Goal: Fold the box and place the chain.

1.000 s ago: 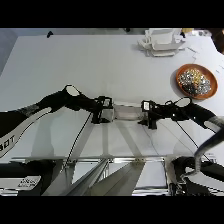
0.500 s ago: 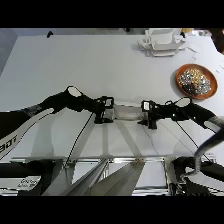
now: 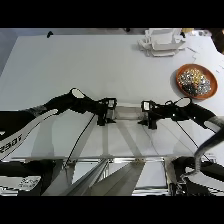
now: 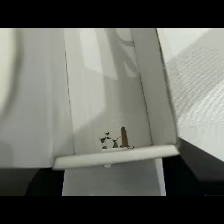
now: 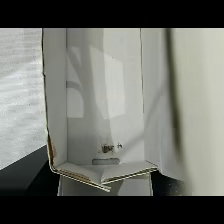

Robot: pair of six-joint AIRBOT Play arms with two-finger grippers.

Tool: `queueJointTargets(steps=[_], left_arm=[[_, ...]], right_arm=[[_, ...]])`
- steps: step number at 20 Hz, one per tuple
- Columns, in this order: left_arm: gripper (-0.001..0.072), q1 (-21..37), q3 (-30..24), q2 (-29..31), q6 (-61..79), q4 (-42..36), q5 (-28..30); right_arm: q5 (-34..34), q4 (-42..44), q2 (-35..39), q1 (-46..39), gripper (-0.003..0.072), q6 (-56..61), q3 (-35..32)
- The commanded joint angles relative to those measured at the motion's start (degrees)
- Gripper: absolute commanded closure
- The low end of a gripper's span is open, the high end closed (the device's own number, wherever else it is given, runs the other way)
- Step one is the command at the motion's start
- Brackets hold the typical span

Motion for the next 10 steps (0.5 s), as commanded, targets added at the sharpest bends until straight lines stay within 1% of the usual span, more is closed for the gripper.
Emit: queueJointTargets(steps=[1, 2, 10], left_arm=[[0.0495, -0.4, 0.0, -0.1, 0.2, -0.2, 0.5], [0.0506, -0.4, 0.0, -0.1, 0.2, 0.2, 0.5], [0.0501, -0.4, 0.0, -0.1, 0.2, 0.2, 0.5]], right_arm=[[0.0, 0.0, 0.0, 0.0, 0.0273, 0.0, 0.0], [0.0, 0.0, 0.0, 0.0, 0.0273, 0.0, 0.0], [0.0, 0.0, 0.0, 0.0, 0.0273, 0.0, 0.0]])
